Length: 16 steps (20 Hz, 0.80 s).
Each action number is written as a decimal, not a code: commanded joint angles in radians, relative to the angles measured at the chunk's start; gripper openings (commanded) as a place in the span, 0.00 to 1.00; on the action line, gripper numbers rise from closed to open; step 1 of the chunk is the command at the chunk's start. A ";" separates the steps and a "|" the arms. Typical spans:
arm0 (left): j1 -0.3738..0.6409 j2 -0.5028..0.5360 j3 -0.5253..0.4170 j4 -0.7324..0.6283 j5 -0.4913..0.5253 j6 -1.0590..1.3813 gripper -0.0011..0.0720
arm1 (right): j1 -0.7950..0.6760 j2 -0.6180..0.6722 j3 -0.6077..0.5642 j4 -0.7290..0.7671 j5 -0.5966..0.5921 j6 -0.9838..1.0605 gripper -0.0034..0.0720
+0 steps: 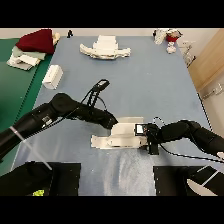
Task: Fold the box.
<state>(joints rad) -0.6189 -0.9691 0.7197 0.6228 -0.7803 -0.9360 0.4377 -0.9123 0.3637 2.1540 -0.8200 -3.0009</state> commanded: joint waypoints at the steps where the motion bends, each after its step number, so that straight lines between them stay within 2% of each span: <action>1: -0.090 0.146 -0.031 0.210 -0.035 -0.005 0.03 | 0.001 -0.001 0.001 0.000 0.000 0.000 0.75; 6: -0.212 0.230 -0.104 0.382 -0.077 -0.012 0.03 | 0.001 -0.001 0.001 0.000 0.000 0.000 0.75; 8: -0.208 0.258 -0.124 0.407 -0.110 0.023 0.03 | 0.001 -0.001 0.001 0.000 0.000 0.000 0.75; 10: -0.164 0.280 -0.157 0.399 -0.138 0.169 0.04 | 0.001 -0.001 0.001 0.000 0.000 0.000 0.75; 11: -0.135 0.283 -0.175 0.381 -0.132 0.241 0.23 | 0.001 -0.001 0.001 0.000 0.000 0.000 0.75; 12: -0.111 0.283 -0.194 0.351 -0.109 0.308 0.76 | 0.001 -0.001 0.001 0.000 0.000 0.001 0.75; 13: -0.089 0.281 -0.218 0.315 -0.067 0.360 0.93 | 0.001 -0.001 0.001 0.000 0.000 0.001 0.75; 16: -0.066 0.270 -0.286 0.258 -0.003 0.541 0.93 | 0.001 -0.001 0.001 0.000 0.000 0.000 0.75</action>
<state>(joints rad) -0.7136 -0.6971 0.4896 0.9367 -0.8368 -0.5922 0.4381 -0.9123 0.3637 2.1540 -0.8204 -3.0009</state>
